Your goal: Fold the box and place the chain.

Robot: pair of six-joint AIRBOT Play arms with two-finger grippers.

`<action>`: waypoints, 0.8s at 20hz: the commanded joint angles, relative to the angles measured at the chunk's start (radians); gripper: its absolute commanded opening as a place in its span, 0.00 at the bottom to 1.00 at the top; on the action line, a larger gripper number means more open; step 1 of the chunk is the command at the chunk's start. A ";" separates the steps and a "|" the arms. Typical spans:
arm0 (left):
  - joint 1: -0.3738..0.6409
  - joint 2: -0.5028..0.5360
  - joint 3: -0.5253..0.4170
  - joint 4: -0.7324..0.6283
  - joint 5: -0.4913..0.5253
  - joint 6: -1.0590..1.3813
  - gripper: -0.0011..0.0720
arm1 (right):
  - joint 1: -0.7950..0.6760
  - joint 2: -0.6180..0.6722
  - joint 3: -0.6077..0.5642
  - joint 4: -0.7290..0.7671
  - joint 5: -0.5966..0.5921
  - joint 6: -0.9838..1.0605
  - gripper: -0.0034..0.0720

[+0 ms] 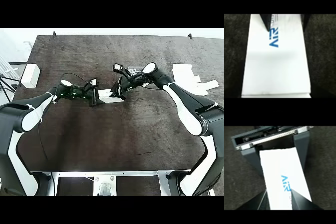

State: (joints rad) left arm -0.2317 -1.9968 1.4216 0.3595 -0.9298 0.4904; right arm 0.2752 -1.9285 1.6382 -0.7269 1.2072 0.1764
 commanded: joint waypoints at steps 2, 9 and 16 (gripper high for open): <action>0.000 0.000 -0.001 -0.004 0.005 -0.011 0.59 | -0.006 0.000 -0.008 -0.006 0.069 0.003 0.57; 0.000 0.000 -0.001 -0.004 0.005 -0.011 0.59 | -0.065 0.007 0.000 0.177 0.106 -0.022 0.56; 0.000 0.000 -0.001 -0.004 0.005 -0.011 0.59 | -0.102 0.006 -0.009 0.229 0.103 -0.031 0.10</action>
State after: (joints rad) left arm -0.2317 -1.9976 1.4208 0.3534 -0.9207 0.4767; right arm 0.1837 -1.9221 1.6344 -0.5236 1.3155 0.1501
